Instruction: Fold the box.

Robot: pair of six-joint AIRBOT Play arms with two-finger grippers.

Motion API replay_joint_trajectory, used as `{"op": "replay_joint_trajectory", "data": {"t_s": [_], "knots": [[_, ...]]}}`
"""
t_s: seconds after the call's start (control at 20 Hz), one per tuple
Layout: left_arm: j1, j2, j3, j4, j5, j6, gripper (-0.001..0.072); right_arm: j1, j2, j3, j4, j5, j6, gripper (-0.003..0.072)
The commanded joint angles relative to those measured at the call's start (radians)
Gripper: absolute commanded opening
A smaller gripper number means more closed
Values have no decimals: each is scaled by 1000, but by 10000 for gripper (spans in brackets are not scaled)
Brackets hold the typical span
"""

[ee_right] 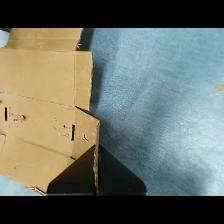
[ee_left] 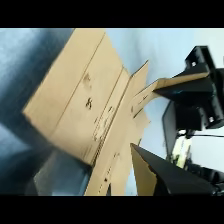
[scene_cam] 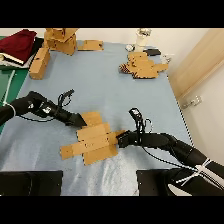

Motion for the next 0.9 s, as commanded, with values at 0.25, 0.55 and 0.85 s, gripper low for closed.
{"op": "replay_joint_trajectory", "data": {"t_s": [0.25,0.55,0.85], "knots": [[-1,-96,2,-230,-129,193,484,2,1,0,-1,4,1,2],[-1,-96,2,-161,-184,195,294,2,1,0,-1,5,1,2],[-1,-96,2,-140,-176,196,289,2,1,0,-1,7,2,2]]}}
